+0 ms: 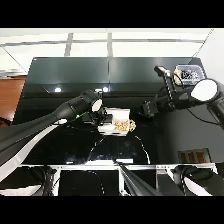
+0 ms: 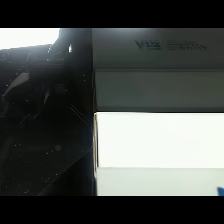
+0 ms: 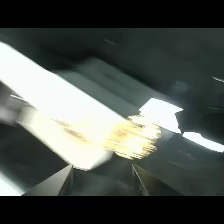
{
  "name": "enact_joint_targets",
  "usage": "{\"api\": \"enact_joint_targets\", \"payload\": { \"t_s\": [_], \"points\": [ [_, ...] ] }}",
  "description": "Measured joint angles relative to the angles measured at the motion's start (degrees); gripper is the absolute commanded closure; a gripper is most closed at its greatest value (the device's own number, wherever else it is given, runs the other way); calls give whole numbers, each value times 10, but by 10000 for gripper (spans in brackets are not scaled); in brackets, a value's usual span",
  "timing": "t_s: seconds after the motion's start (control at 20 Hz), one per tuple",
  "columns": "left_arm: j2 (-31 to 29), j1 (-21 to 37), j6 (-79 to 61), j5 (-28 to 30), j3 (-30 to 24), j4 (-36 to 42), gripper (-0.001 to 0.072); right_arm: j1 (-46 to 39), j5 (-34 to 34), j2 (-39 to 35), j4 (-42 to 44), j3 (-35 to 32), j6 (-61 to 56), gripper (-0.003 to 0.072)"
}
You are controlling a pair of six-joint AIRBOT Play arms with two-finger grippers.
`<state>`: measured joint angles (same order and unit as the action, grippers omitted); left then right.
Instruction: Fold the box and place the chain.
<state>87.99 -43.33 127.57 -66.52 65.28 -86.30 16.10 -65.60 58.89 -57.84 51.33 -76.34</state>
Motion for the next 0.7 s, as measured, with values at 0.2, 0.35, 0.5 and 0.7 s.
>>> {"api": "enact_joint_targets", "payload": {
  "t_s": [0.2,0.35,0.5,0.7],
  "points": [
    [0,0,0,0,0,0,680,24,83,2,-36,-96,169,-34],
    [0,0,0,0,0,0,680,46,146,19,-25,-144,369,-34],
    [0,0,0,0,0,0,680,41,184,48,59,-163,574,-34],
    [0,0,0,0,0,0,680,34,202,91,156,-171,758,-34]
  ]
}}
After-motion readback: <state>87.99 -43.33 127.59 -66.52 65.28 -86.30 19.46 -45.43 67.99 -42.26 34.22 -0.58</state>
